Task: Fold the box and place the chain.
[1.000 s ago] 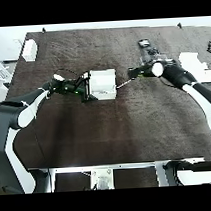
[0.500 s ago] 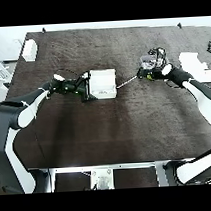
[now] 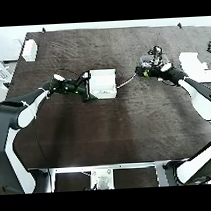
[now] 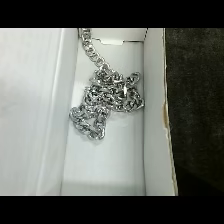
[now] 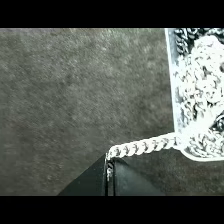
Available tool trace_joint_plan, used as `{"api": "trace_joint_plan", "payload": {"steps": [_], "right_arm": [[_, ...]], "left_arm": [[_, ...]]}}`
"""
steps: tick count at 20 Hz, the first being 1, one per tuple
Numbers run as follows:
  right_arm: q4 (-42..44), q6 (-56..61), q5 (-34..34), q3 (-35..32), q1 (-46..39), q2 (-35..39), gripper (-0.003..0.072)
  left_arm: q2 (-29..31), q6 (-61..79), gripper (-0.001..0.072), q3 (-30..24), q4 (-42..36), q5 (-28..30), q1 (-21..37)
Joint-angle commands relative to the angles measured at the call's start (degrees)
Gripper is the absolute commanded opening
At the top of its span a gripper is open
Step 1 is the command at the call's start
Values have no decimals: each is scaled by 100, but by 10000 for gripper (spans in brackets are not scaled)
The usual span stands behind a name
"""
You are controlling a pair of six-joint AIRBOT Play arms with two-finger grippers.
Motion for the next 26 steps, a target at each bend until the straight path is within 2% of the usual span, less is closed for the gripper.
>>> {"api": "trace_joint_plan", "payload": {"steps": [1, 9, 14, 19, 26], "right_arm": [[155, -2, 7, 22, 26, 538, 10], [-695, 0, 59, 24, 876, 3436, 8], [-1200, -4, -195, 24, 2037, 4476, 8], [-1735, 0, -629, 24, 3257, 4575, 8], [-1718, 387, -603, 17, 3626, 4024, 8]], "left_arm": [[0, -26, 407, 0, 7, 4, 7], [0, -28, 407, 0, 7, 0, 7], [0, -28, 407, 0, 7, -11, 7], [0, -26, 407, 0, 7, -11, 7], [0, -26, 407, 0, 4, -9, 7]]}}
